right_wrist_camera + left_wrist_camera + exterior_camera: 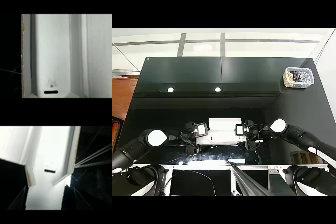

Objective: Fold the box and place the chain.

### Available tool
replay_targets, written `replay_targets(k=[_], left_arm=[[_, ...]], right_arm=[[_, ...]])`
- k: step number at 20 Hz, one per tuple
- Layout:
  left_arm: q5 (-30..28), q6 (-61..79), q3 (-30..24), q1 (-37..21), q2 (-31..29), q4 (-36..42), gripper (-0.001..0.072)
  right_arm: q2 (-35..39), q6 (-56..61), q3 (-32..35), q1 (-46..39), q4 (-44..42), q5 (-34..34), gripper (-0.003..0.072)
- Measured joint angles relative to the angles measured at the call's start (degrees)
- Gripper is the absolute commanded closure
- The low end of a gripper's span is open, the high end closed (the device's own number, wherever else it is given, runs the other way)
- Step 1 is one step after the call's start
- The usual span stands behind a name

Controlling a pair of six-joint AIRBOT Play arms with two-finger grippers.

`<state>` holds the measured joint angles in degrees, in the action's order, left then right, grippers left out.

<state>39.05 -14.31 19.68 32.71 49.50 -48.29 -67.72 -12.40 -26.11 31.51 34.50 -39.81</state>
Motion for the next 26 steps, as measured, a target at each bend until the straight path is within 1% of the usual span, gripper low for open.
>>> replay_targets(k=[2,3,4,5,6,11,12,13,16,19,23,26], left_arm=[[-1.9,0.5,-0.1,1.4,1.7,1.4,0.0262],[-2.8,0.7,-0.2,1.9,2.4,2.4,0.0323],[-3.6,1.0,-0.2,2.2,3.1,3.2,0.0342],[-4.1,1.5,-0.2,2.4,3.6,3.9,0.0344],[-4.6,1.7,-0.2,2.6,4.1,4.3,0.0379],[-6.2,2.4,-0.2,3.0,5.1,5.6,0.0381],[-6.5,2.5,-0.2,3.0,5.2,5.9,0.0421],[-6.6,2.5,-0.2,3.0,5.2,6.4,0.0493],[-6.9,3.2,-0.2,3.2,5.3,8.3,0.0493],[-7.3,5.2,-0.2,3.4,5.7,12.0,0.0493],[-7.8,7.8,-0.2,3.8,7.1,16.4,0.0492],[-8.3,9.7,-0.1,4.5,8.4,18.1,0.0492]], right_arm=[[0.0,0.0,0.0,0.0,0.0,0.0,0.0275],[0.0,0.0,0.0,0.0,0.0,0.0,0.0275],[0.0,0.0,0.0,0.0,0.0,0.0,0.0275],[0.0,0.0,0.0,0.0,0.0,0.0,0.0275],[0.0,0.0,0.0,0.0,0.0,0.0,0.0275],[0.0,0.0,0.0,0.0,0.0,0.0,0.0275],[0.0,0.0,0.0,0.0,0.0,0.0,0.0275],[0.0,0.0,0.0,0.0,0.0,0.0,0.0275],[0.0,0.0,0.0,0.0,0.0,0.0,0.0275],[0.0,0.0,0.0,0.0,0.0,0.0,0.0275],[0.0,0.0,0.0,0.0,0.0,-0.1,0.0275],[0.0,0.0,0.0,0.0,0.0,-0.1,0.0275]])
